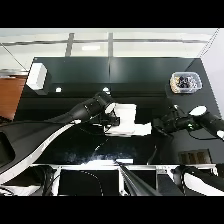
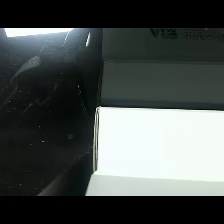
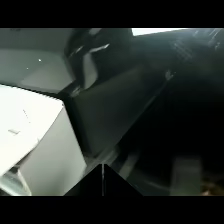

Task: Fold the box and place the chain.

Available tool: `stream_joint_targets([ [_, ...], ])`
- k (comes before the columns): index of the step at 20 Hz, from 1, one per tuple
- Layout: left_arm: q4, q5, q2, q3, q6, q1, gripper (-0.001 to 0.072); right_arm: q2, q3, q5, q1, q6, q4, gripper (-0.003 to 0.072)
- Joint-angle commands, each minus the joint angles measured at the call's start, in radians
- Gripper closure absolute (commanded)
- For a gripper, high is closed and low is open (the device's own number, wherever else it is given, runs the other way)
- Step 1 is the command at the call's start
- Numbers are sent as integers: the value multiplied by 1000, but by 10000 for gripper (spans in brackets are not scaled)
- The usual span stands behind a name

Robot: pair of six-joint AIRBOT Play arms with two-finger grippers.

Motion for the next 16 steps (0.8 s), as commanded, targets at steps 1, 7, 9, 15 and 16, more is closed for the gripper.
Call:
stream_joint_targets([
  [1, 0, 0, 0, 0, 0, 1, 683, -83, 0, 3, 54, -71, 100, 669],
  [7, 0, 0, 0, 0, 0, 1, 683, -83, 58, 159, 59, -284, 303, 666],
  [9, 0, 0, 0, 0, -1, 1, 683, -83, 97, 200, 59, -286, 298, 251],
  [15, 0, -5, 0, 0, 0, 1, 683, -83, 136, 171, 118, -276, 296, 114],
  [16, 0, -5, 0, 0, 0, 1, 683, -83, 136, 153, 140, -261, 295, 114],
])
